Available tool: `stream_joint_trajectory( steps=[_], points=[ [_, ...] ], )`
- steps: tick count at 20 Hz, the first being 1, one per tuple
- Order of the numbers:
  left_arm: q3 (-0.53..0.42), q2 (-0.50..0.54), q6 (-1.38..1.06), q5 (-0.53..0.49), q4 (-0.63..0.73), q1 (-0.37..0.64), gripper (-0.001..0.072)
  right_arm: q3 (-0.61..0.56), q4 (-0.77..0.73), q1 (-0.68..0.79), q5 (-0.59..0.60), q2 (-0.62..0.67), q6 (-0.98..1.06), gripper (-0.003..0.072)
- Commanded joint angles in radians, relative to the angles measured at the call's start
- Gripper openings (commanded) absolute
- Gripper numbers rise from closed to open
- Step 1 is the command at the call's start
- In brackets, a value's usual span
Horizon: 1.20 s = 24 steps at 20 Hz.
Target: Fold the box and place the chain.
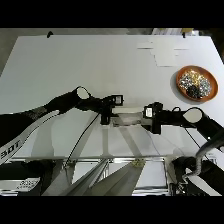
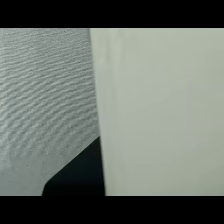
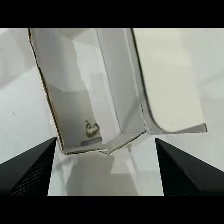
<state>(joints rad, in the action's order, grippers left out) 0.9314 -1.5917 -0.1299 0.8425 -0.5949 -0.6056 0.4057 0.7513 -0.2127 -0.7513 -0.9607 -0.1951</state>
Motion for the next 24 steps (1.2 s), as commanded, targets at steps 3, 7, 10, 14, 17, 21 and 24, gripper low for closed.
stream_joint_trajectory(
  steps=[3, 7, 10, 14, 17, 21, 24],
  points=[
    [0.0, -0.001, -0.001, -0.001, 0.0, -0.001, 0.0009, 0.032, -0.121, 0.076, -0.054, -0.115, -0.132, 0.0675],
    [0.0, -0.001, -0.001, -0.001, 0.0, 0.0, 0.0009, 0.035, -0.179, 0.078, -0.092, -0.177, -0.243, 0.065],
    [0.0, -0.001, -0.001, -0.001, 0.0, -0.001, 0.0009, 0.035, -0.199, 0.078, -0.108, -0.227, -0.27, 0.0641],
    [0.0, -0.001, -0.001, -0.001, 0.0, 0.0, 0.0009, 0.035, -0.194, 0.077, -0.109, -0.255, -0.27, 0.0632],
    [0.0, -0.001, -0.001, -0.001, 0.0, 0.0, 0.0009, 0.035, -0.188, 0.072, -0.113, -0.263, -0.29, 0.0543],
    [0.0, -0.001, -0.001, -0.001, 0.0, 0.0, 0.0009, 0.035, -0.188, 0.024, -0.113, -0.291, -0.337, 0.0542],
    [0.0, -0.001, -0.001, -0.001, 0.0, 0.0, 0.0009, 0.035, -0.187, 0.023, -0.111, -0.308, -0.337, 0.0516]
  ],
)
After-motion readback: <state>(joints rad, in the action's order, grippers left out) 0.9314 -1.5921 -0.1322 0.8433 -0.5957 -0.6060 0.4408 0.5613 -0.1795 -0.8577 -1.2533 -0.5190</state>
